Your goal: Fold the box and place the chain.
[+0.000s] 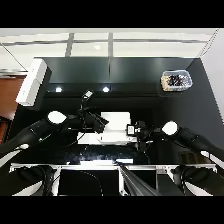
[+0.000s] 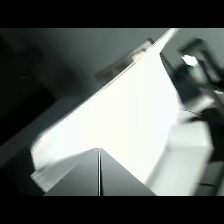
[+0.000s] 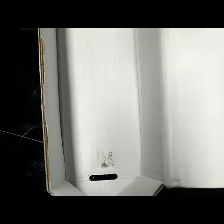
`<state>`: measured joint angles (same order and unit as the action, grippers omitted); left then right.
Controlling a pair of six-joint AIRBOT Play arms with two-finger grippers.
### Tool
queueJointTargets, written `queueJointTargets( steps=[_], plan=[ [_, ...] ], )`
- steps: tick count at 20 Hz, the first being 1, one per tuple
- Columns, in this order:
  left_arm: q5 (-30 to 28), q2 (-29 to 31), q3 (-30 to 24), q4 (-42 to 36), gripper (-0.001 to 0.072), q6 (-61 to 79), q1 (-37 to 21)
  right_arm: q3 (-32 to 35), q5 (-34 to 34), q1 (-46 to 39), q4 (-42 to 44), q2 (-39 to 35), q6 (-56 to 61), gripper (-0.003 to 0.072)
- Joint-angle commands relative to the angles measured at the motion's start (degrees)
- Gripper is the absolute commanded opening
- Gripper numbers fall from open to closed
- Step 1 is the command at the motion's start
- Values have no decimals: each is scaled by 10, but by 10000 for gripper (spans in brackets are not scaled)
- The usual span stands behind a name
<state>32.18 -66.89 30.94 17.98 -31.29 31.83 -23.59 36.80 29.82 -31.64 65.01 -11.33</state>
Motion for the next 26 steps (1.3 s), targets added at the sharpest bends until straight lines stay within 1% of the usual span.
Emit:
queueJointTargets(
  steps=[1, 3, 6, 8, 10, 12, 15, 17, 18, 19, 20, 21, 23, 25, 26],
  plan=[
    [0, -40, -2, 1, 26, 8, 2, 0, 0, 0, 0, 0, 0, 442],
    [31, -52, -1, 34, 26, 7, 2, 0, 0, 1, 0, 0, 0, 442],
    [23, -44, 9, 71, 26, -15, 1, 0, 0, 1, 0, 0, 0, 442],
    [24, -26, 28, 101, 26, -15, -2, 0, 0, 1, 0, 0, 0, 442],
    [54, 7, 48, 150, 26, -25, -16, 0, 0, 0, 0, 0, 0, 442],
    [106, 58, 55, 210, 26, -41, -41, 0, 0, 1, 0, 0, 0, 442],
    [232, 130, 51, 308, 27, -45, -95, 0, 0, 1, 0, 0, 0, 442],
    [342, 139, 39, 372, 28, 16, -107, 0, 0, 1, 0, 0, 0, 442],
    [376, 137, 29, 408, 33, 35, -103, 0, 0, 1, 0, 0, 0, 442],
    [377, 135, 17, 431, 168, 35, -98, 0, 0, 0, 0, 0, 0, 442],
    [352, 135, 6, 434, 445, 35, -94, 0, 0, 1, 0, 0, 0, 442],
    [300, 134, -7, 427, 713, 35, -91, 0, 0, 1, 0, 0, 0, 442],
    [222, 132, -27, 410, 710, 87, -78, 0, 0, 1, 0, 0, 0, 443],
    [189, 125, -32, 405, 709, 164, -54, 0, 0, 0, 0, 0, 0, 442],
    [176, 120, -32, 393, 709, 179, -43, 0, 0, 1, 0, 0, 0, 442]
  ],
)
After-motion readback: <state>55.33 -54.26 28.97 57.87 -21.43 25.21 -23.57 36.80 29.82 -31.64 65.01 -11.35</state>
